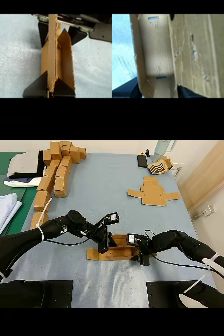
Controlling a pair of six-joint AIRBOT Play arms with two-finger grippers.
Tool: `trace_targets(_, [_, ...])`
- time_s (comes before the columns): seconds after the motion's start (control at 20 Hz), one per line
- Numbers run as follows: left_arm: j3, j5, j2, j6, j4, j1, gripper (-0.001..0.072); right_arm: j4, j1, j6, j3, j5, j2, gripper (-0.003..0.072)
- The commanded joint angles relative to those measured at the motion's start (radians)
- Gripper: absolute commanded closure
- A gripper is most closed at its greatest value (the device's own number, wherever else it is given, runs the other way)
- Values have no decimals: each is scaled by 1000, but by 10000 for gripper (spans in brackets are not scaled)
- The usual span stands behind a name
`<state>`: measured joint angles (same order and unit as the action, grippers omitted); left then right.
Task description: Fold the box.
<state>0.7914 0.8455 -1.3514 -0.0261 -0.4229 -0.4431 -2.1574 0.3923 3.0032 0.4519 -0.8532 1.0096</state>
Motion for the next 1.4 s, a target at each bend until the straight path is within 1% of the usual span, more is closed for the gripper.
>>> trace_targets(0.0, [0, 0, 1, 0, 0, 1, 693, 3, -13, -1, 0, -2, 0, 175])
trace_targets(1.15, [0, 0, 1, 0, 0, 1, 693, -13, -12, -1, -8, 6, 0, 175])
trace_targets(1.2, [1, -8, 1, -3, 7, 0, 693, -13, -12, -1, -8, 6, 0, 175])
trace_targets(1.3, [2, -51, 1, -4, 65, 1, 693, -13, -12, -1, -8, 5, 0, 175])
trace_targets(1.35, [2, -51, 1, -4, 71, 1, 693, -13, -12, -1, -8, 6, 0, 175])
